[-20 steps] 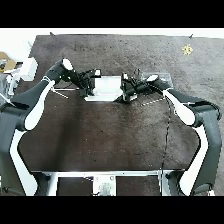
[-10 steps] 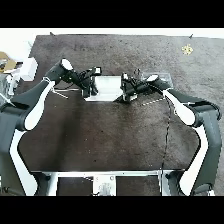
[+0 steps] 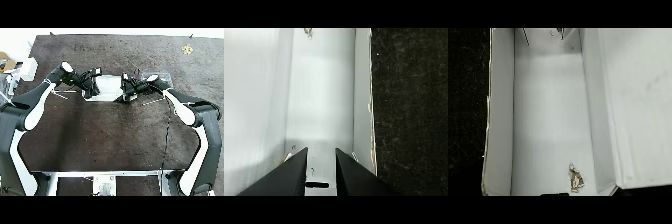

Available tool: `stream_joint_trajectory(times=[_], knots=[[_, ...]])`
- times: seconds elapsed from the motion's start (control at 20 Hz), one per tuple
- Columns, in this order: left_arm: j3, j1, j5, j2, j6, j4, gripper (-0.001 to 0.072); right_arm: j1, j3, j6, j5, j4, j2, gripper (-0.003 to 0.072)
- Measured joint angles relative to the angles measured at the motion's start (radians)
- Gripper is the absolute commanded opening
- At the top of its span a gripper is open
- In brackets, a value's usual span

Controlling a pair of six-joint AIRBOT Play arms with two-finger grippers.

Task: Fold the box and place the chain.

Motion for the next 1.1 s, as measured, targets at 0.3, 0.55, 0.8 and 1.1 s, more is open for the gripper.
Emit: stream_joint_trajectory(times=[0.3,0.55,0.8,1.1], knots=[[-0.001,0.000,0.002,0.000,-0.037,0.010,0.0720,0.000,0.000,0.000,0.000,0.000,0.000,0.0497],[0.000,-0.001,-0.002,0.000,-0.072,0.044,0.0720,0.000,0.000,0.000,0.000,0.000,0.000,0.0497],[0.001,-0.001,-0.010,0.001,-0.094,0.060,0.0691,0.000,0.000,0.000,0.000,0.000,0.000,0.0497],[0.053,-0.001,-0.098,0.007,-0.196,0.135,0.0009,0.000,0.000,0.001,0.000,0.000,0.000,0.0497]])
